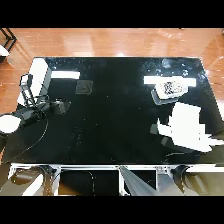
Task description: Fold the box and place the chain.
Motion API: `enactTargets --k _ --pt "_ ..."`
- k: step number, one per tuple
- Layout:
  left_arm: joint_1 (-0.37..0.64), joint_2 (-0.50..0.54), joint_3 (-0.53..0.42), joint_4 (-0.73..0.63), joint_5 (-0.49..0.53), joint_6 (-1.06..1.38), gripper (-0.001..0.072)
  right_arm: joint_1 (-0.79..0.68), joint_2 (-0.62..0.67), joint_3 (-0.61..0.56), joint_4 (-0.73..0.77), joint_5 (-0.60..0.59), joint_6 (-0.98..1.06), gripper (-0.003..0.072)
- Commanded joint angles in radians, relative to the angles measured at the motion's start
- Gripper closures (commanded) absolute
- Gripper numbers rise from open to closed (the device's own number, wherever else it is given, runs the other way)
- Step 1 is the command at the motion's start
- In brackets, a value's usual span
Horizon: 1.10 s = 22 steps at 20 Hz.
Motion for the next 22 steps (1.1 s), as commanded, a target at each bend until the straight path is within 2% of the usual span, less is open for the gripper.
enactTargets --k 1,3,5,10,11,16,22 --pt "0.0 -0.001 0.0 0.0 0.0 0.0 0.0076 0.001 0.0 -0.004 0.023 0.017 -0.009 0.0495" --pt "0.0 -0.001 0.0 0.0 0.0 0.0 0.0075 0.001 0.0 -0.004 0.043 0.02 -0.011 0.0497" --pt "0.0 -0.001 0.0 0.0 0.0 0.0 0.0075 0.001 0.006 -0.004 0.053 0.024 -0.027 0.0554" --pt "0.0 -0.001 0.0 0.0 0.0 0.0 0.0075 0.002 0.044 -0.004 0.062 0.013 -0.053 0.0561" --pt "0.0 -0.001 0.0 0.0 0.0 0.0 0.0076 0.009 0.053 -0.004 0.061 0.012 -0.075 0.067" --pt "0.0 0.0 0.0 -0.002 0.0 0.0 0.0075 0.117 0.107 -0.025 0.085 0.002 -0.089 0.066" --pt "-0.001 0.0 0.0 -0.056 -0.005 0.001 0.0076 0.317 0.228 -0.134 0.176 -0.009 -0.089 0.066"
